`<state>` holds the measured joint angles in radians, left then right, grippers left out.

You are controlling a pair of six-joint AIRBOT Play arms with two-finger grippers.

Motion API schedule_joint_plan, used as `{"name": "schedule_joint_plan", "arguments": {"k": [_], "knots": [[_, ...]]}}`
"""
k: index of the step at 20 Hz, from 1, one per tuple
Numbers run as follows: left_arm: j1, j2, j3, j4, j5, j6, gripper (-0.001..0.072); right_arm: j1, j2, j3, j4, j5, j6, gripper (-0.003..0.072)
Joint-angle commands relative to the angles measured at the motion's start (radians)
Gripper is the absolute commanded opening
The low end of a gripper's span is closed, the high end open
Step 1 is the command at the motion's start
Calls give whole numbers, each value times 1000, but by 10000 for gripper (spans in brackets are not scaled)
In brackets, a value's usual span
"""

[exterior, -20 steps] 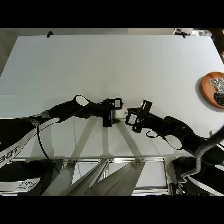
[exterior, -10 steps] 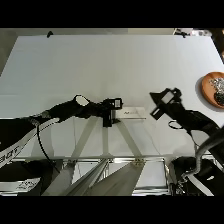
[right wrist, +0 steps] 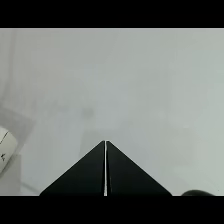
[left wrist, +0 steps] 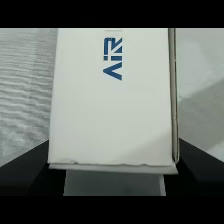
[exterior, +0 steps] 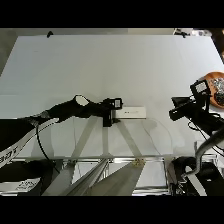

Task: Fold the box and place the chain.

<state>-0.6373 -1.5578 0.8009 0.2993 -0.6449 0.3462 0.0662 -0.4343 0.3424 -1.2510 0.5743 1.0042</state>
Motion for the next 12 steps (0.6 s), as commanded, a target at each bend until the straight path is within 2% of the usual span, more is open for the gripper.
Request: {"name": "schedule_joint_plan", "arguments": {"k": [1, 3, 6, 8, 10, 12], "knots": [[5, 32, 1, -40, 13, -18, 497, -23, 5, 0, 1, 65, 20, 14], [17, 65, 1, -80, 63, -18, 497, -23, 5, 0, 2, 66, 21, 14], [62, 121, 1, -82, 251, -31, 497, -23, 5, 0, 2, 66, 20, 14], [113, 143, 1, -83, 439, -88, 497, -23, 5, 0, 2, 66, 20, 14], [187, 152, 1, -86, 678, -182, 497, -23, 5, 0, 1, 66, 20, 14], [283, 152, 1, -111, 962, -274, 497, -23, 5, 0, 2, 66, 20, 14]]}}
